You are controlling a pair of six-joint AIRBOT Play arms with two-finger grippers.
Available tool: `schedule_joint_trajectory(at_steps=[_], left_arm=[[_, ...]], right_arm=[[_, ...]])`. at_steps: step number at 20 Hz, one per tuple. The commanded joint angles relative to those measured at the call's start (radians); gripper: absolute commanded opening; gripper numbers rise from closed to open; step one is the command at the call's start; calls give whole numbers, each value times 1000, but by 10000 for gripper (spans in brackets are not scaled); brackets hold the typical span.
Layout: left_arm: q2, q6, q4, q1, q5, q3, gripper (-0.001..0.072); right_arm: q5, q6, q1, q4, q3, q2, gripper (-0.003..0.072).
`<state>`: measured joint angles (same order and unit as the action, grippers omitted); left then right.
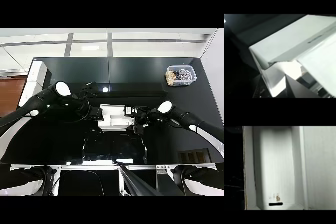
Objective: Fold the box and place the chain.
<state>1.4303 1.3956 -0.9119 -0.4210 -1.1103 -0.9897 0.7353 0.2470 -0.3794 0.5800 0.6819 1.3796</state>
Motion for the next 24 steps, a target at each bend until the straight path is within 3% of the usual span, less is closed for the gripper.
schedule_joint_trajectory(at_steps=[1,4,10,16,20,24], left_arm=[[1,105,-95,-38,38,-10,329],[5,167,-124,-71,90,-10,308],[43,227,-134,-125,89,-18,303],[89,525,-465,-221,56,-96,291],[130,658,-541,-288,-32,-163,291],[147,740,-541,-309,-20,-173,288]], right_arm=[[0,0,-1,0,0,1,24],[0,0,-1,0,0,1,24],[0,0,-1,0,0,1,24],[0,0,-1,0,0,1,24],[0,0,-1,0,0,1,24],[0,0,-1,0,0,1,24]])
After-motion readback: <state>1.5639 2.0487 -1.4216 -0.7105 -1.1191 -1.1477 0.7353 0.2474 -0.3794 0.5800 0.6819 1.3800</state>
